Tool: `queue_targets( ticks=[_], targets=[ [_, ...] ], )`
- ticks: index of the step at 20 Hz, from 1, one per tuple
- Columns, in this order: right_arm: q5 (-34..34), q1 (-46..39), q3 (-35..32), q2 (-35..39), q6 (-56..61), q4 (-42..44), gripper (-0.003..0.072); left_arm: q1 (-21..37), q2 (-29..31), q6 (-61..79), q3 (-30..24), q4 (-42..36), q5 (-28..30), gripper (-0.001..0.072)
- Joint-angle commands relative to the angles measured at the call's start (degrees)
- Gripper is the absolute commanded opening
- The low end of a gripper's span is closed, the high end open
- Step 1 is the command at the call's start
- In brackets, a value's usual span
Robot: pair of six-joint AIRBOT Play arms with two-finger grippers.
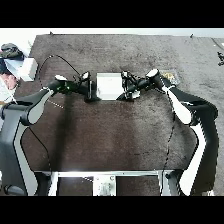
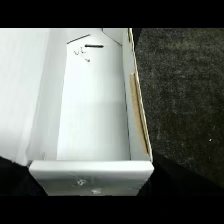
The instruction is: Fold the box and place the chain.
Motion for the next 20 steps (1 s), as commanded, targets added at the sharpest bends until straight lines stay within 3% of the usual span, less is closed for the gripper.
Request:
queue_targets(
  ticks=[1,12,20],
  targets=[
    [0.1,0.0,0.0,0.0,0.0,0.0,0.0444,-0.2,-0.2,0.2,0.1,-1.1,0.3,0.0716],
    [0.1,0.0,0.0,0.0,0.0,0.0,0.0444,-1.4,-0.1,1.6,0.1,0.0,3.1,0.0715],
    [0.1,0.0,0.0,0.0,0.0,0.0,0.0444,-1.4,-0.1,1.2,0.1,2.0,1.9,0.0716]
  ],
)
